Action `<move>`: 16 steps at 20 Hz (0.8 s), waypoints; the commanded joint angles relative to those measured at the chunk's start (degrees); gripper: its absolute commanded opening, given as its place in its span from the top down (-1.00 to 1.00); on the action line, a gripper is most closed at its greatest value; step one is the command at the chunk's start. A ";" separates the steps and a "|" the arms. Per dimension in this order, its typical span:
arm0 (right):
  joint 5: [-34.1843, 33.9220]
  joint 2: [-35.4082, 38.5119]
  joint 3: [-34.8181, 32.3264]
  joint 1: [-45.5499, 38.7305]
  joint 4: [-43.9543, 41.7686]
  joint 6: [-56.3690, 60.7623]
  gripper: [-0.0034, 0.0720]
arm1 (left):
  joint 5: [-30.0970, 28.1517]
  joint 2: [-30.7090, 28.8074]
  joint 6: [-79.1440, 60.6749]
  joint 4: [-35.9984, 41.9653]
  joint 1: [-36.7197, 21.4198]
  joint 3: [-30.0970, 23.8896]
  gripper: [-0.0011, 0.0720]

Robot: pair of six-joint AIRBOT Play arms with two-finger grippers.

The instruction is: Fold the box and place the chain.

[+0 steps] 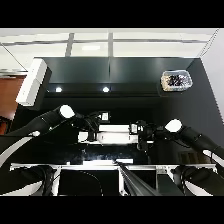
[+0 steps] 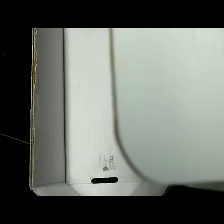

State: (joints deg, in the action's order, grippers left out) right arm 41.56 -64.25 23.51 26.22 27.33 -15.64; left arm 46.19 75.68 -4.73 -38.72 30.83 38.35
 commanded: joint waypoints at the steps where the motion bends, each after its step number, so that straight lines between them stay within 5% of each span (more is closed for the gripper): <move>1: -0.70 -0.33 0.00 0.04 -0.33 -0.24 -0.91 | 0.13 -0.04 0.00 -0.02 0.02 0.07 0.89; 16: -3.23 -0.66 0.11 2.23 2.34 2.36 -0.85 | 0.11 -0.04 0.00 -0.02 0.02 0.07 0.89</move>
